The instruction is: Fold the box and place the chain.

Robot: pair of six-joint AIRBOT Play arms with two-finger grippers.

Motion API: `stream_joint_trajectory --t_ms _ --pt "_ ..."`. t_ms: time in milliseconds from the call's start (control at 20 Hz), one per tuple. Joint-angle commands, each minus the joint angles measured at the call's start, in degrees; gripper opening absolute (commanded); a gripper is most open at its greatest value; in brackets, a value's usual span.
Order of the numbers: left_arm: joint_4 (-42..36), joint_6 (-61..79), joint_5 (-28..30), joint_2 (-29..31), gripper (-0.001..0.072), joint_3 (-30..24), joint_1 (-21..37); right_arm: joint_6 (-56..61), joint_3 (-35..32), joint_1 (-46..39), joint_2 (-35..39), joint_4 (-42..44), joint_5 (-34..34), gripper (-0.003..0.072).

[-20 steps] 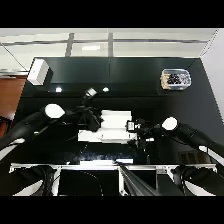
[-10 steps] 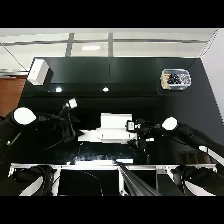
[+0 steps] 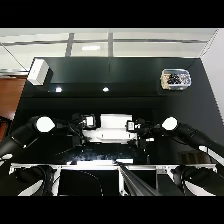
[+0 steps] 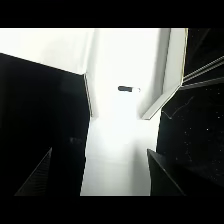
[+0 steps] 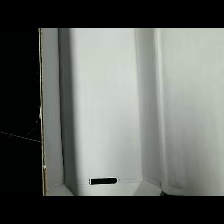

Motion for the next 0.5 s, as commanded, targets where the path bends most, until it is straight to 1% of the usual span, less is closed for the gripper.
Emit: stream_joint_trajectory --t_ms 0,300,450 --pt "-0.31 -0.26 2.34 -2.54 0.0702 -0.11 -1.25 0.00 0.00 0.04 0.02 0.00 0.04 0.0477" --pt "-3.65 0.00 2.08 -4.09 0.0701 -0.11 -1.33 -0.02 0.02 0.04 0.00 0.00 0.04 0.0478" --pt "-6.67 3.02 2.23 -4.61 0.0701 -0.11 -1.64 -0.02 0.00 0.04 0.02 0.00 0.04 0.0478"
